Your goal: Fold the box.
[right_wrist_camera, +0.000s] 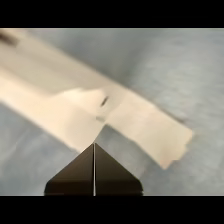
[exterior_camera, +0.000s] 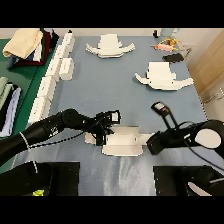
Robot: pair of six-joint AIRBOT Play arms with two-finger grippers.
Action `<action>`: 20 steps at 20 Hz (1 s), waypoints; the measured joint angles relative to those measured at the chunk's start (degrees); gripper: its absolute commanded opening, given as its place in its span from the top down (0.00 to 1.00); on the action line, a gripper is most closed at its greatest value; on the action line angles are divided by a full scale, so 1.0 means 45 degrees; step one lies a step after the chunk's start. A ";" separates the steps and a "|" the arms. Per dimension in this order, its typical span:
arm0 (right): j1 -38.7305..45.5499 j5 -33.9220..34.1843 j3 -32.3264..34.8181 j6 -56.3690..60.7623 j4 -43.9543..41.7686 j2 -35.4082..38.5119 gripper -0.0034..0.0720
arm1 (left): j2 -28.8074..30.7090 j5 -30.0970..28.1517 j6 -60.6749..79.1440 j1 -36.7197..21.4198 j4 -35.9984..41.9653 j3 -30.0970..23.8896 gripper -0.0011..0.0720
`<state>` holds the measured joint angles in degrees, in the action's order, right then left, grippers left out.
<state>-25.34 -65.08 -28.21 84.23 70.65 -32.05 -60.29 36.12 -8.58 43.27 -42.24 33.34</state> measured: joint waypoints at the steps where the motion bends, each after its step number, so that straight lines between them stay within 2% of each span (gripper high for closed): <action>1: -0.0792 -0.0146 0.0219 -0.0646 0.0010 0.0151 0.57 | 0.0000 0.0000 0.0000 0.0000 -0.0005 0.0000 0.97; 2: -0.1583 -0.0155 0.0418 -0.1273 0.0097 0.0238 0.23 | 0.0005 0.0000 0.0000 0.0000 -0.0005 0.0000 0.97; 3: -0.2497 0.0000 0.0651 -0.1962 0.0330 0.0248 0.07 | 0.0000 0.0000 0.0000 0.0000 -0.0005 0.0000 0.97; 6: -0.4959 0.1608 0.1224 -0.3633 0.1676 -0.0233 0.05 | 0.0000 0.0000 -0.0005 0.0000 -0.0005 0.0000 0.97; 10: -0.6601 0.3789 0.1496 -0.3891 0.3657 -0.1724 0.05 | 0.0000 0.0000 -0.0005 0.0000 -0.0005 0.0000 0.97; 12: -0.6912 0.4503 0.1549 -0.2832 0.4813 -0.2404 0.18 | 0.0000 0.0005 -0.0005 0.0000 -0.0005 0.0000 0.97; 13: -0.6994 0.4779 0.1559 -0.2055 0.5387 -0.2623 0.20 | 0.0000 0.0005 -0.0005 0.0000 -0.0005 0.0000 0.97; 16: -0.7150 0.4993 0.1447 0.0787 0.6931 -0.2929 0.20 | 0.0000 0.0005 -0.0005 0.0000 -0.0005 0.0000 0.97; 20: -0.7227 0.3993 0.0845 0.3973 0.8140 -0.2880 0.20 | 0.0000 0.0005 0.0000 -0.0005 0.0000 0.0000 0.97</action>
